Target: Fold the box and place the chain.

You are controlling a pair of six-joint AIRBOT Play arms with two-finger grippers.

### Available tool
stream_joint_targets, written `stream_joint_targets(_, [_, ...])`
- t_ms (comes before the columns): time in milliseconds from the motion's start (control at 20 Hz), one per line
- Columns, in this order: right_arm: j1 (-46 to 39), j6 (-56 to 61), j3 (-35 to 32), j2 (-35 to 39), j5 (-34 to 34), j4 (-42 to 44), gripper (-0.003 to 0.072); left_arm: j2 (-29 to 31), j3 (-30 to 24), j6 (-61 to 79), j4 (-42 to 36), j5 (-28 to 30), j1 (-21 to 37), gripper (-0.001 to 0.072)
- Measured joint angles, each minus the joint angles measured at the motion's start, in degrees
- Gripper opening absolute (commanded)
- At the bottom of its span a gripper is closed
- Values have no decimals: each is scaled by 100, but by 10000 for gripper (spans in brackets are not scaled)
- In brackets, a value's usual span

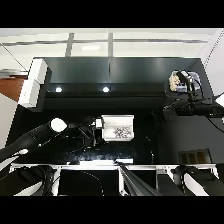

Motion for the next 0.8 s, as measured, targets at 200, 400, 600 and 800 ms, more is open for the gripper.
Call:
stream_joint_targets(200, [0,0,0,0,4,0,694,-50,15,118,-2,-63,0,683])
stream_joint_targets(400, [0,0,0,0,22,0,694,-111,17,424,-149,-120,0,683])
stream_joint_targets(600, [0,0,0,0,24,2,694,-188,31,623,-258,-133,-4,684])
stream_joint_targets(800, [0,0,0,0,24,2,694,-240,66,706,-328,-131,-4,676])
